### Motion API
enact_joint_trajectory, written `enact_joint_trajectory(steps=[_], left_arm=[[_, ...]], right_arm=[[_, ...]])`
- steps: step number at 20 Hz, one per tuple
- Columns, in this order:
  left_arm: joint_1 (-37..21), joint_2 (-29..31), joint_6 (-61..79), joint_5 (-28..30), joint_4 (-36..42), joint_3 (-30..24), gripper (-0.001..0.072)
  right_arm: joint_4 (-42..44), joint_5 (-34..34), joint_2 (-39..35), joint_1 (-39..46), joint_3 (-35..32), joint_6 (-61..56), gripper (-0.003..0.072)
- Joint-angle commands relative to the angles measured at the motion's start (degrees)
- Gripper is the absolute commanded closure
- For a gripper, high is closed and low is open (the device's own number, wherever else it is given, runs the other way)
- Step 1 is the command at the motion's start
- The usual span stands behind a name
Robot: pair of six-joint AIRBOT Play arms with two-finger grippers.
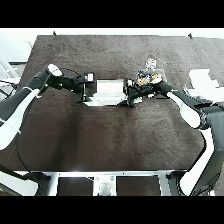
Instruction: Fold the box and place the chain.
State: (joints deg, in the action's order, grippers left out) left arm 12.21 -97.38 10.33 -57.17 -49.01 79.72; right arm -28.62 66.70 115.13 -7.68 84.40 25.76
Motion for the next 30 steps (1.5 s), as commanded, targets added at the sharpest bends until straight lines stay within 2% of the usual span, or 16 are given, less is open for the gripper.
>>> enact_joint_trajectory(steps=[1,5,9,15,16,20,21,23,24,28,29,30], left_arm=[[1.6,-2.4,-3.4,3.4,-2.7,0.0,0.0030],[1.4,-4.5,-3.5,3.5,-1.1,1.3,0.0031],[1.4,-6.4,-6.3,0.0,-0.7,4.7,0.0049],[1.4,-7.7,-7.1,-1.6,-0.7,5.0,0.0051],[1.4,-7.8,-7.3,-1.6,-0.7,4.9,0.0104],[1.5,-7.8,-7.3,-2.0,-0.2,4.9,0.0126],[1.4,-7.8,-7.3,-2.0,-0.2,4.9,0.0175],[1.4,-7.8,-7.3,-2.0,-0.2,4.9,0.0184],[1.4,-7.8,-7.3,-2.1,-0.2,4.9,0.0227],[1.5,-7.8,-7.3,-2.5,0.2,4.9,0.0244],[1.5,-7.8,-7.3,-2.6,0.2,4.9,0.0315],[1.5,-7.8,-7.3,-2.8,0.2,4.9,0.0343]], right_arm=[[0.0,0.0,0.0,0.0,0.0,0.0,0.0097],[0.0,0.0,0.0,0.0,0.0,0.0,0.0098],[0.0,0.0,0.0,0.0,0.0,0.0,0.0098],[0.0,0.0,0.0,0.0,0.0,0.0,0.0097],[0.0,0.0,0.0,0.0,0.0,0.0,0.0097],[0.0,0.0,0.0,0.0,0.0,0.0,0.0098],[0.0,0.0,0.0,0.0,0.0,0.0,0.0098],[0.0,0.0,0.0,0.0,0.0,0.0,0.0098],[0.0,0.0,0.0,0.0,0.0,0.0,0.0098],[0.0,0.0,0.0,0.0,0.0,0.0,0.0098],[0.0,0.0,0.0,0.0,0.0,0.0,0.0098],[0.0,0.0,0.0,0.0,0.0,0.0,0.0097]])
